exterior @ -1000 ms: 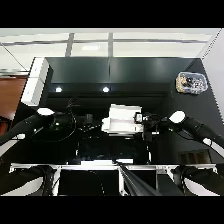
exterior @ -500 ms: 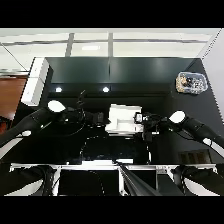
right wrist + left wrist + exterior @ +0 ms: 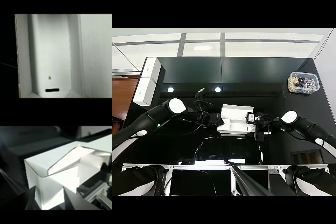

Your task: Fold the box and place the chain.

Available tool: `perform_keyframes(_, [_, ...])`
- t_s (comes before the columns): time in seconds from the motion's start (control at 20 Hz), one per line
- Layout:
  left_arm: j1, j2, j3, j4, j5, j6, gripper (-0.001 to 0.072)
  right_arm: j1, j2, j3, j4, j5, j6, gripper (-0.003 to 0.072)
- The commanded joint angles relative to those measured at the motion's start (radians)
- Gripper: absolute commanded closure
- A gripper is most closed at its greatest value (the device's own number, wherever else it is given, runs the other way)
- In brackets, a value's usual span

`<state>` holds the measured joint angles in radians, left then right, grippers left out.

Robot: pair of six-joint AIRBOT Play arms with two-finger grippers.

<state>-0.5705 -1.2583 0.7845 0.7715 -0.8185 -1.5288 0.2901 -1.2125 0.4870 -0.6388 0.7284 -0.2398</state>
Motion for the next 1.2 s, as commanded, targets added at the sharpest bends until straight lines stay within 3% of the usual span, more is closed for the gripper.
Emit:
perform_keyframes(0.0, [-0.052,0.0,0.02,0.096,0.055,-0.124,0.0304,0.001,0.0,0.0,0.0,0.0,0.0,0.0617])
perform_keyframes(0.45, [-0.151,-0.005,0.055,0.38,0.073,-0.343,0.0304,0.001,0.0,0.0,0.0,0.0,0.0,0.0617])
perform_keyframes(0.65, [-0.162,-0.02,0.062,0.395,0.07,-0.363,0.0304,0.001,0.0,0.0,0.0,0.0,0.0,0.0617])
perform_keyframes(0.85, [-0.186,-0.073,0.128,0.399,0.047,-0.365,0.0304,0.001,0.0,0.0,0.0,0.0,0.0,0.0617])
perform_keyframes(1.15, [-0.203,-0.148,0.211,0.449,-0.063,-0.416,0.0304,0.001,0.0,0.0,0.0,0.0,0.0,0.0617])
